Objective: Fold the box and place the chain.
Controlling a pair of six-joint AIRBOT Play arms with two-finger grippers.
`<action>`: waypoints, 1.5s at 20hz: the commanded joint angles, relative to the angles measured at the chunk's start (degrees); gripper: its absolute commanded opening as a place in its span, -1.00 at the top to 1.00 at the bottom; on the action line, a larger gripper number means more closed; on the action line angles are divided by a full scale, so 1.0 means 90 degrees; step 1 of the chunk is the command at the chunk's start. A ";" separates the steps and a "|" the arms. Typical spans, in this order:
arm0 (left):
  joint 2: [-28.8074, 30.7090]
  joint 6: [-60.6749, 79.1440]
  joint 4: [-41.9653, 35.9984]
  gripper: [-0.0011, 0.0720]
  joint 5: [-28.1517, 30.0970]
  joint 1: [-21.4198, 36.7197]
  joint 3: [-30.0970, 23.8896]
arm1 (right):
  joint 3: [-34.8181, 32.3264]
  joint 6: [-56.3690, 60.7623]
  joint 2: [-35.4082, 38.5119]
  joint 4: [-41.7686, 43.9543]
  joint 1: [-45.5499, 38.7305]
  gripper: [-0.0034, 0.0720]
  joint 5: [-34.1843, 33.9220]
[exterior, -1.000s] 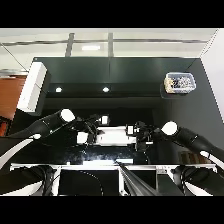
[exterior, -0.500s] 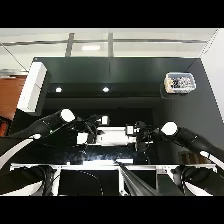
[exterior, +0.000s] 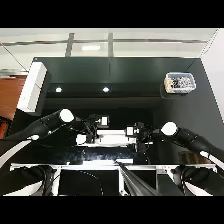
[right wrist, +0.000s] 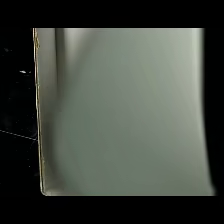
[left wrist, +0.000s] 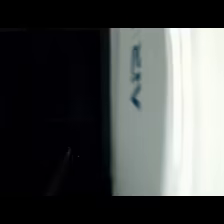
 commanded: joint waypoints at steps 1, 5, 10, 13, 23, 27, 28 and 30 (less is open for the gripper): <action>0.0522 -0.0236 0.0151 -0.48 -0.0068 0.0138 0.0012 | 0.0000 -0.0002 -0.0005 0.0010 0.0002 -0.23 -0.0019; 0.1574 -0.1467 0.1129 -0.48 -0.0291 0.0622 0.0012 | 0.0000 0.0000 -0.0005 0.0010 0.0002 -0.23 -0.0024; 0.2684 -0.3002 0.1634 -0.48 -0.2368 0.1367 0.0012 | 0.0000 0.0002 -0.0005 0.0010 0.0002 -0.23 -0.0024; 0.2790 -0.3670 0.1562 0.46 -0.3718 0.1372 -0.0002 | 0.0000 0.0005 -0.0005 0.0010 0.0002 -0.23 -0.0029; 0.2341 -0.3881 -0.2123 0.91 0.1406 0.0024 -0.0930 | 0.0000 0.0085 -0.0005 0.0024 0.0002 -0.23 -0.0119; 0.1411 -0.2994 -0.2120 0.91 0.2076 -0.0250 -0.0928 | 0.0000 0.0085 -0.0005 0.0024 0.0002 -0.23 -0.0119; 0.1219 -0.2888 -0.2120 0.91 0.2062 -0.0279 -0.0928 | 0.0000 0.0085 -0.0005 0.0024 0.0002 -0.23 -0.0119; 0.0935 -0.2888 -0.2123 0.91 0.2050 -0.0299 -0.0928 | 0.0000 0.0085 -0.0005 0.0024 0.0002 -0.23 -0.0119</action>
